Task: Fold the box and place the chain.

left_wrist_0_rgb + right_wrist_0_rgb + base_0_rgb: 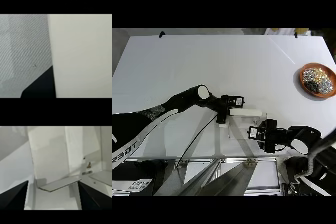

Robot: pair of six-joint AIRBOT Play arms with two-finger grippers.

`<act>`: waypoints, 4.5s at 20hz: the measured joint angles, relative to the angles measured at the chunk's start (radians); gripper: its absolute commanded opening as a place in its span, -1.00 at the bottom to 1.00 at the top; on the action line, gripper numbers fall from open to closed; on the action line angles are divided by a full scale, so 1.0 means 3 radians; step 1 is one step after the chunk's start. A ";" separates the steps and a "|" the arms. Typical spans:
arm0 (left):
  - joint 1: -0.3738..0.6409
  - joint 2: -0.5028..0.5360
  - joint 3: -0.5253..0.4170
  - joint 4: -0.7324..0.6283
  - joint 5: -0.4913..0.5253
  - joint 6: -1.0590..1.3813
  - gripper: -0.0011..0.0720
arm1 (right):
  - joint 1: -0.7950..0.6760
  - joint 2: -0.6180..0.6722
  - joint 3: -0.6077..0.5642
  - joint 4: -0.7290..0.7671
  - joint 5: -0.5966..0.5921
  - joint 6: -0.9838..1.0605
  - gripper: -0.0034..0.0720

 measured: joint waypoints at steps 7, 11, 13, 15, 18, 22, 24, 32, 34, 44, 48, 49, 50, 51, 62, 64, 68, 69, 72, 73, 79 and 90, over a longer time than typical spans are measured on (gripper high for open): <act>0.0000 0.0000 -0.0001 -0.0001 0.0003 0.0005 -0.94 | 0.0043 -0.0080 -0.0043 -0.0130 -0.0437 0.0038 0.91; 0.0000 0.0000 -0.0001 -0.0001 0.0003 0.0009 -0.94 | 0.0045 0.0038 -0.0029 -0.0201 -0.0482 -0.0022 0.91; 0.0000 -0.0001 -0.0001 -0.0001 0.0004 0.0009 -0.94 | 0.0045 0.0064 -0.0024 -0.0211 -0.0470 -0.0078 0.91; 0.0000 0.0000 -0.0001 -0.0001 0.0004 0.0009 -0.94 | 0.0037 0.0078 -0.0004 -0.0191 -0.0425 -0.0118 0.90; 0.0000 0.0000 -0.0001 0.0000 0.0004 0.0009 -0.94 | -0.0067 0.0086 0.0086 -0.0135 -0.0324 -0.0140 0.90; 0.0000 -0.0001 -0.0001 -0.0001 0.0004 0.0008 -0.94 | -0.0319 0.0076 0.0158 0.0010 -0.0243 -0.0167 0.90; 0.0000 -0.0001 -0.0001 -0.0001 0.0004 0.0008 -0.94 | -0.0432 0.0053 0.0173 0.0121 -0.0219 -0.0267 0.91; 0.0000 -0.0001 -0.0001 -0.0001 0.0004 0.0008 -0.94 | -0.0894 -0.0092 0.0186 0.0895 -0.0085 -0.1181 0.91; 0.0000 -0.0001 -0.0001 -0.0001 0.0004 0.0008 -0.94 | -0.1020 -0.0112 0.0186 0.1064 -0.0009 -0.1334 0.91; -0.0001 -0.0001 -0.0001 -0.0001 0.0000 0.0009 -0.94 | -0.1546 -0.0538 0.0182 0.1263 0.0366 -0.1534 0.91; -0.0001 -0.0001 -0.0001 -0.0001 0.0000 0.0009 -0.94 | -0.1586 -0.0624 0.0128 0.1202 0.0492 -0.1551 0.91; -0.0001 -0.0001 -0.0001 -0.0001 0.0000 0.0009 -0.94 | -0.1563 -0.0624 0.0114 0.1193 0.0534 -0.1554 0.91; -0.0001 -0.0001 -0.0001 0.0000 0.0000 0.0010 -0.94 | -0.1525 -0.0610 0.0102 0.1188 0.0598 -0.1555 0.90; -0.0001 -0.0001 -0.0001 0.0000 0.0001 0.0010 -0.94 | -0.1484 -0.0585 0.0093 0.1188 0.0650 -0.1555 0.90; -0.0001 -0.0001 -0.0001 0.0000 0.0003 0.0010 -0.94 | -0.1303 0.0463 0.0069 0.1078 0.0978 -0.1237 0.87; -0.0001 -0.0001 -0.0001 0.0000 0.0003 0.0010 -0.94 | -0.1296 0.0543 0.0067 0.1071 0.0938 -0.1213 0.87; -0.0001 -0.0001 -0.0001 0.0000 0.0003 0.0009 -0.94 | -0.1081 0.0463 0.0029 0.0991 0.0724 -0.1237 0.88; -0.0001 -0.0001 -0.0001 0.0000 0.0003 0.0010 -0.94 | -0.0992 0.0432 0.0003 0.0965 0.0636 -0.1254 0.88; -0.0001 -0.0001 -0.0001 0.0000 0.0003 0.0009 -0.94 | -0.0772 0.0383 -0.0104 0.0882 0.0374 -0.1283 0.88; -0.0001 -0.0001 -0.0001 0.0000 0.0003 0.0009 -0.94 | -0.0718 0.0374 -0.0148 0.0844 0.0295 -0.1289 0.88; -0.0001 -0.0001 -0.0001 -0.0001 0.0003 0.0009 -0.94 | -0.0604 0.0341 -0.0271 0.0693 -0.0123 -0.1296 0.88; -0.0001 -0.0001 -0.0001 -0.0001 0.0004 0.0006 -0.94 | -0.0717 0.0234 -0.0146 0.0778 -0.0304 -0.1298 0.88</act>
